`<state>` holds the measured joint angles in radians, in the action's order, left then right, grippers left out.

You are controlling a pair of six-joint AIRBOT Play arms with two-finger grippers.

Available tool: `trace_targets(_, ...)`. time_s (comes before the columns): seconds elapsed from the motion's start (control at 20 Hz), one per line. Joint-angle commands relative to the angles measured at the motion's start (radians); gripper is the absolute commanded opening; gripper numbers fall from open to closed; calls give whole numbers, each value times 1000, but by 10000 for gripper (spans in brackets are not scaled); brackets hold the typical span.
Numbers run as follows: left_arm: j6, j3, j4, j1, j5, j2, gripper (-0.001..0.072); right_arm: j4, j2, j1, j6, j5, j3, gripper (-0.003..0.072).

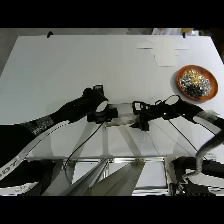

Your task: Fold the box and place the chain.

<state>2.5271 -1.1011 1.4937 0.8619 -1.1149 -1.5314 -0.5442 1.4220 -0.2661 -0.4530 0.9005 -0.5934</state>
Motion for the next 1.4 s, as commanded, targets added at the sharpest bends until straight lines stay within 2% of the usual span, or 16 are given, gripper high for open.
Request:
trace_targets(0.0, -62, 18, -35, 6, 4, -1, 193, -1, -1, 0, -1, 1, 0, 320)
trace_targets(0.25, -67, 31, -43, 5, 7, -1, 207, -1, -1, 0, -1, 1, 0, 320)
trace_targets(0.55, -88, 31, -57, 5, 23, -21, 190, -1, -1, 0, -1, 1, 0, 320)
trace_targets(0.6, -100, 31, -67, 6, 26, -25, 120, -1, -1, 0, 0, 1, 0, 320)
trace_targets(0.65, -104, 31, -71, 6, 27, -26, -2, -1, -1, 0, 0, 1, 0, 320)
trace_targets(0.85, -104, 31, -68, 6, 27, -26, 9, -1, -1, 0, -1, 1, 0, 320)
trace_targets(1.0, -104, 31, -67, 6, 28, -26, 113, -1, -1, 0, 0, 1, 0, 320)
trace_targets(1.3, -103, 31, -64, 6, 32, -26, 103, -1, -1, 0, -1, 1, 0, 320)
trace_targets(1.35, -103, 31, -64, 6, 32, -26, 58, -1, -1, 0, -1, 1, 0, 320)
